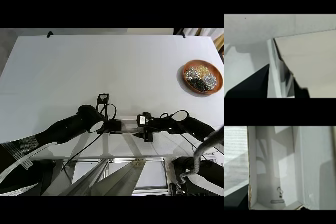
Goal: Fold the box and place the chain.
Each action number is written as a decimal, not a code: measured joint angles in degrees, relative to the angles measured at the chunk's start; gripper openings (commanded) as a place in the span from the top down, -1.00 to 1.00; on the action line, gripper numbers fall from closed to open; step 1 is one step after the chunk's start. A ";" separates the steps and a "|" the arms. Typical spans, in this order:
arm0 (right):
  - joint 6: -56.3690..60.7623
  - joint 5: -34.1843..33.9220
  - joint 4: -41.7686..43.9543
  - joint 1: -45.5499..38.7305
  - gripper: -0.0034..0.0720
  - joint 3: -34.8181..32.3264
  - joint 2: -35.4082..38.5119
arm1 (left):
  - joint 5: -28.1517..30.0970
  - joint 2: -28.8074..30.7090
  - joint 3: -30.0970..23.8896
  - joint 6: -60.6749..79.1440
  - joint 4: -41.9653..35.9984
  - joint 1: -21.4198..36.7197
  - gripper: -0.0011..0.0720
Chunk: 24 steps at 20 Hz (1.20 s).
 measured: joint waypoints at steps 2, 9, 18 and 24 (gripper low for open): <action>0.04 0.00 0.00 0.00 0.01 0.00 0.00 | -1.09 -0.02 0.79 0.81 -0.13 0.66 0.11; 0.09 0.02 0.00 0.00 0.01 0.00 0.00 | -3.13 -2.49 1.97 3.48 -1.95 1.40 0.11; 0.13 0.02 0.02 0.00 0.01 0.00 0.00 | -5.09 -5.27 5.31 5.95 -2.29 1.66 0.27; 0.13 0.04 0.02 0.00 0.01 0.00 0.00 | -8.68 -7.63 8.39 6.12 -2.36 2.29 0.27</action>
